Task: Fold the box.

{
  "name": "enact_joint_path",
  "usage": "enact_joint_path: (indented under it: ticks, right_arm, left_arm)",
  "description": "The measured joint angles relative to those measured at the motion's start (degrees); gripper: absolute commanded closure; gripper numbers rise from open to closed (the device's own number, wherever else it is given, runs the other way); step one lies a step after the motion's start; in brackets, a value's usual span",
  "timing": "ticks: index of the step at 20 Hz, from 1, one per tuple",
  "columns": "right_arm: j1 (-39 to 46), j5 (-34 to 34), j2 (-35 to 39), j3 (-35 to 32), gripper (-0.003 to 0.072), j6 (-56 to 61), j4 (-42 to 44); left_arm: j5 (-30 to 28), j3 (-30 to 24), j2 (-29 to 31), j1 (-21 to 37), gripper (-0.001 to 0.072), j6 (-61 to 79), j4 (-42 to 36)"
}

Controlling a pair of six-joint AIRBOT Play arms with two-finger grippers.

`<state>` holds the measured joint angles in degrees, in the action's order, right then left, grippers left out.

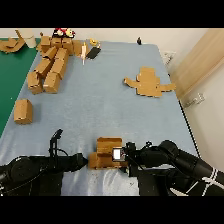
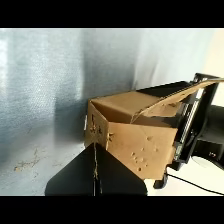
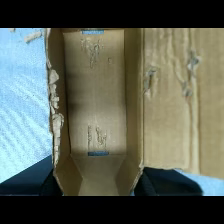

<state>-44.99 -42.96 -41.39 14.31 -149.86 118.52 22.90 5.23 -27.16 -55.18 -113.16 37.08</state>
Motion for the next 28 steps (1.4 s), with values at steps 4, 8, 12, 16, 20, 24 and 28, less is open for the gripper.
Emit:
enact_joint_path:
  ticks: [4, 8, 12, 16, 20, 24, 28]
  right_arm:
    - [0.0, 0.0, 0.0, 0.0, 0.0227, 0.0, 0.0]
    - [0.0, 0.0, 0.0, 0.0, 0.0227, 0.0, 0.0]
    - [0.0, 0.0, 0.0, 0.0, 0.0227, 0.0, 0.0]
    - [0.0, 0.0, 0.0, 0.0, 0.0227, 0.0, 0.0]
    - [0.0, 0.0, 0.0, 0.0, 0.0227, 0.0, 0.0]
    - [0.0, 0.0, 0.0, 0.0, 0.0227, 0.0, 0.0]
    - [0.0, 0.0, 0.0, 0.0, 0.0227, 0.0, 0.0]
  left_arm:
    - [-1.7, 0.1, 0.4, -0.1, 0.0694, 0.1, 0.1]
    - [-2.5, 0.2, 0.5, -0.1, 0.0423, 0.8, 0.1]
    - [-2.7, 0.2, 0.6, -0.1, 0.0423, 1.1, 0.1]
    - [-3.8, 0.2, 0.6, -0.1, 0.0422, 1.2, 0.1]
    - [-6.6, 0.2, 0.6, -0.1, 0.0106, 1.3, 0.1]
    - [-6.5, 0.2, 0.6, -0.1, 0.0106, 1.3, 0.1]
    - [-4.7, 0.2, 0.6, -0.1, 0.0106, 1.3, 0.1]
